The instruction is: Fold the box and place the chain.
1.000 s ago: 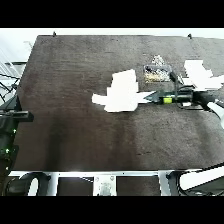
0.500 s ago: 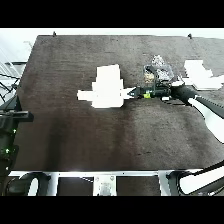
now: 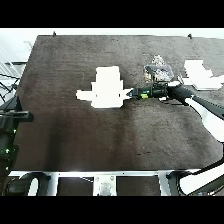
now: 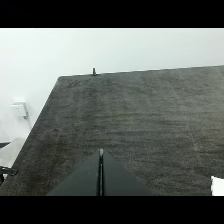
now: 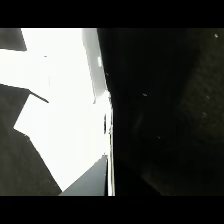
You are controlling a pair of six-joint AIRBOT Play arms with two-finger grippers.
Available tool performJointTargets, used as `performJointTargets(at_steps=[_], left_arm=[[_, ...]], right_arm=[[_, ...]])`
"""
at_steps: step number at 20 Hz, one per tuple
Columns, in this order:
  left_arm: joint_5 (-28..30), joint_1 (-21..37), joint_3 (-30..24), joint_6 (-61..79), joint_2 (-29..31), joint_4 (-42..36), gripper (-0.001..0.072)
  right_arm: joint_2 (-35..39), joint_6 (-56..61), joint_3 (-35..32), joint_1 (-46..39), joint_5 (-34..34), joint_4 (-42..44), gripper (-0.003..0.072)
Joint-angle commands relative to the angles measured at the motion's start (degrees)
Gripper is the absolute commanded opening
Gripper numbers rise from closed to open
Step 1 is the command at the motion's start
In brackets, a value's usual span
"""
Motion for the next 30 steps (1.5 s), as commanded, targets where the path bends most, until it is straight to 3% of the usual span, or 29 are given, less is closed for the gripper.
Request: performJointTargets(at_steps=[1, 3, 4, 5, 6, 7, 9, 12, 15, 19, 21, 23, 26, 28, 29, 30], left_arm=[[-0.2, 0.0, 0.0, 0.0, 0.0, 0.0, 0.002], [-1.1, 0.0, 0.0, 0.0, 0.0, 0.0, 0.0021], [-3.8, 0.0, 0.0, -1.3, 0.0, -0.4, 0.0079], [-8.1, 0.0, 0.2, -1.2, 0.0, 0.8, 0.04], [-11.7, 0.0, 0.2, -2.8, -0.1, 1.2, 0.0543], [-13.2, 0.0, 0.2, -5.6, -1.1, 1.3, 0.0483], [-14.4, 0.0, 0.8, -7.9, -4.7, 1.5, 0.0504], [-19.5, 0.0, 5.3, -10.7, -16.3, 4.4, 0.0504], [-26.3, 0.0, 14.4, -19.5, -32.5, 12.5, 0.0502], [-42.7, 0.0, 31.5, -33.5, -54.5, 26.9, 0.0502], [-46.8, 0.0, 38.6, -34.7, -62.1, 28.9, 0.0502], [-45.6, 0.0, 43.3, -34.7, -66.0, 26.4, 0.0501], [-47.5, -0.5, 46.7, -31.1, -66.2, 26.4, 0.0502], [-46.1, -1.4, 50.8, -37.7, -67.6, 33.3, 0.0506], [-47.1, -1.4, 54.2, -42.4, -69.8, 37.6, 0.0574], [-49.3, -1.4, 57.9, -45.3, -72.6, 40.8, 0.0574]], right_arm=[[-0.5, 2.2, 0.1, 0.0, -0.6, -2.1, 0.0008], [-0.5, 2.9, 0.0, 0.0, -1.3, -3.1, 0.0007], [-0.5, 2.9, 0.0, 0.0, -1.4, -3.1, 0.0008], [-0.5, 2.9, 0.1, 0.0, -1.4, -3.1, 0.0008], [-0.5, 2.9, 0.0, 0.0, -1.4, -3.1, 0.0008], [-0.5, 2.9, 0.1, 0.0, -1.4, -3.1, 0.0008], [-0.5, 2.8, 0.1, 0.1, -1.4, -3.1, 0.0008], [-0.5, 1.6, 0.1, 0.1, -2.1, -3.0, 0.0008], [-0.5, 0.1, 0.1, 0.1, -3.4, -2.6, 0.0008], [-0.5, -2.8, 0.0, 1.0, -4.4, 0.5, 0.0007], [-0.5, -3.2, -0.1, 1.6, -4.5, 1.0, 0.0007], [-0.4, -3.2, -0.7, 1.9, -5.7, 1.1, 0.0007], [-0.2, -4.5, -1.6, 2.1, -6.3, 3.0, 0.0007], [-0.1, -4.9, -1.7, 2.1, -6.3, 3.0, 0.0007], [-0.1, -4.9, -1.7, 2.1, -6.3, 3.0, 0.0007], [-0.1, -4.9, -1.7, 2.1, -6.3, 3.0, 0.0008]])
